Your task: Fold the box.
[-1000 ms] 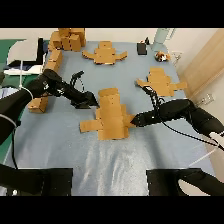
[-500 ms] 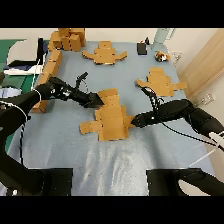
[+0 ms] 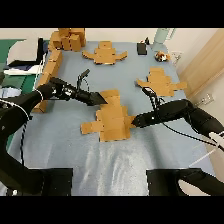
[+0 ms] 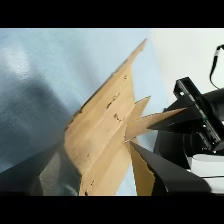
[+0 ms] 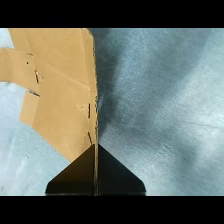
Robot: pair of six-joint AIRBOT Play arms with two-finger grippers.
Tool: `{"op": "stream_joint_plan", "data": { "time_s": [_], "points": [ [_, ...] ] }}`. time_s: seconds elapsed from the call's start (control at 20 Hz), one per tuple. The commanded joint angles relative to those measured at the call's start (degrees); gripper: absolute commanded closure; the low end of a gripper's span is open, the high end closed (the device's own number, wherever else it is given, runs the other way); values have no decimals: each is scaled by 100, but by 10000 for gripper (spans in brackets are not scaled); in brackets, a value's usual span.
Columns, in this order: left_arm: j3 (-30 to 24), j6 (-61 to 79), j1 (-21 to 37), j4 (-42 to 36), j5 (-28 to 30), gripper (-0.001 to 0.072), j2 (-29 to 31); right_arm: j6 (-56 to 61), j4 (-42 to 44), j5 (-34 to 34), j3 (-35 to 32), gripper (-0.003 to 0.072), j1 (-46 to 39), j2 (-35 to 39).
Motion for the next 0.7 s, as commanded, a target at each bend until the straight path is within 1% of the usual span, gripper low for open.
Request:
{"op": "stream_joint_plan", "data": {
  "time_s": [0.0,0.05,0.1,0.2,0.25,0.3,0.35,0.55,0.65],
  "points": [
    [7,393,-116,-203,-177,78,-109,79,-15,-4,-2,684,4,-4],
    [17,448,-136,-317,-299,159,-210,94,-15,-2,-2,684,4,-4],
    [48,529,-162,-402,-470,196,-334,105,-15,-2,-2,684,4,-4],
    [118,527,-166,-417,-688,196,-511,179,-15,-7,-2,684,4,-4],
    [149,527,-166,-426,-704,204,-551,179,-17,-13,-2,684,4,-4],
    [184,570,-164,-431,-691,320,-562,179,-17,-13,-2,684,4,-11],
    [234,649,-164,-452,-693,362,-562,179,-20,-22,-2,684,4,-26],
    [398,680,-166,-474,-654,364,-562,177,-17,-160,-2,683,4,-251],
    [398,675,-166,-315,-684,364,-562,177,-15,-199,-2,683,4,-369]
  ]
}}
